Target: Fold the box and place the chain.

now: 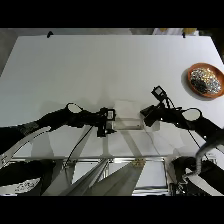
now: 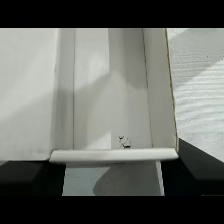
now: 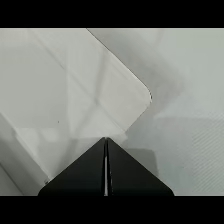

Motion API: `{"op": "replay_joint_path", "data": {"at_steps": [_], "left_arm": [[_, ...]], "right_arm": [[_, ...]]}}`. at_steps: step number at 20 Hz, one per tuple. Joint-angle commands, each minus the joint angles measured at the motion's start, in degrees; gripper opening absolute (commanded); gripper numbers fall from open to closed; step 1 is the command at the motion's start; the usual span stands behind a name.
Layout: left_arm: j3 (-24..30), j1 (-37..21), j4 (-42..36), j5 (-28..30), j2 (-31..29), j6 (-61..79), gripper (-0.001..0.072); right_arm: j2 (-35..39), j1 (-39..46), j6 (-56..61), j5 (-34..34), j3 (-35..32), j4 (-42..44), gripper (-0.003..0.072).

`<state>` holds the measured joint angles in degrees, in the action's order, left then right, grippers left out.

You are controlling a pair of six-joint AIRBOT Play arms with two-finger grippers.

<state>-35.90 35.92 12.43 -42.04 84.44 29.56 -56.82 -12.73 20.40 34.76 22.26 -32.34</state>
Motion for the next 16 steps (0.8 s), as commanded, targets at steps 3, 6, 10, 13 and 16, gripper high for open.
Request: {"op": "replay_joint_path", "data": {"at_steps": [3, 6, 10, 13, 16], "left_arm": [[-0.04, 0.02, 0.04, -0.02, 0.0, 0.0, 0.0275], [-0.04, 0.02, 0.04, -0.02, 0.0, 0.0, 0.0275], [-0.04, 0.02, 0.02, -0.13, 0.0, 0.0, 0.0275], [-0.04, 0.02, 0.04, -0.17, 0.0, 0.0, 0.0275], [-0.04, 0.02, 0.04, -0.17, 0.0, 0.0, 0.0275]], "right_arm": [[5.09, -0.07, 9.42, 15.65, 12.41, -21.51, 0.0016], [8.48, -0.07, -3.89, 25.42, 13.44, -29.57, 0.0015], [8.24, 0.31, -18.36, 31.91, 10.43, -32.92, 0.0024], [8.24, 0.04, -21.05, 24.06, 4.74, -28.2, 0.0224], [8.24, 0.04, -26.21, 17.16, -0.02, -21.92, 0.0217]]}}
